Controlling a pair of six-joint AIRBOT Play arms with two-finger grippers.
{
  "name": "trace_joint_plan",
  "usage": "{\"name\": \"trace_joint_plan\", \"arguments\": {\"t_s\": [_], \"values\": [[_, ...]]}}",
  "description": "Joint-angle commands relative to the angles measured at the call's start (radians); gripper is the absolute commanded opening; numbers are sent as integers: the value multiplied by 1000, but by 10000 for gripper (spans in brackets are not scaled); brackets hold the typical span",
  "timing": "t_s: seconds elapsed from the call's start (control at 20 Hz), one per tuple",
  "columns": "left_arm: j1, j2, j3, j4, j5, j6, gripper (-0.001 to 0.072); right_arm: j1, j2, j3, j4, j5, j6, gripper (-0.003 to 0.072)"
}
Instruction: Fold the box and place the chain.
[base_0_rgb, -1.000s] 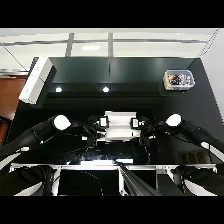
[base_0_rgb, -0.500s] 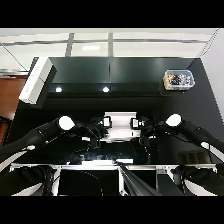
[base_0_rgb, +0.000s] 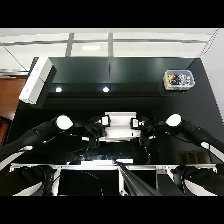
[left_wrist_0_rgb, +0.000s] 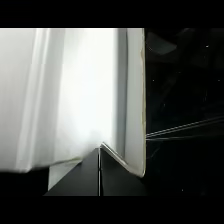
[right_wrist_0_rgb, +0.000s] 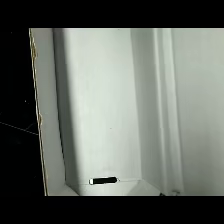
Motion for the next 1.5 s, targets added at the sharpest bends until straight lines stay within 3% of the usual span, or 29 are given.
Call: {"name": "trace_joint_plan", "arguments": {"t_s": [0.0,0.15,0.25,0.3,0.45,0.6,0.75,0.9,1.05,1.25,1.3,1.35,1.45], "values": [[121,110,0,227,-40,-400,31,1,-1,0,-1,0,-1,436],[402,194,-2,352,-211,-914,32,1,-1,0,-1,0,-1,436],[583,191,-11,357,-396,-970,30,1,-1,0,-1,0,-1,437],[651,186,-34,347,-442,-1008,30,1,-1,0,-1,0,-1,436],[763,151,-139,270,-433,-1305,30,1,-1,0,-1,0,-1,437],[753,77,-229,62,-433,-1145,33,1,-1,0,-1,0,-1,436],[668,16,-242,-150,-404,-1001,31,1,-1,0,-1,0,-1,436],[556,-37,-237,-190,-315,-982,30,1,-1,0,-1,0,-1,436],[484,-80,-195,-194,-319,-904,31,1,-1,0,-1,0,-1,436],[471,-80,-132,-193,-344,-855,36,1,-1,0,-1,0,-1,437],[472,-80,-120,-192,-363,-855,65,1,-1,0,-1,0,-1,436],[471,-80,-109,-193,-380,-855,174,1,-1,0,-1,0,-1,436],[471,-80,-89,-193,-417,-855,469,1,-1,0,-1,0,-1,436]]}}
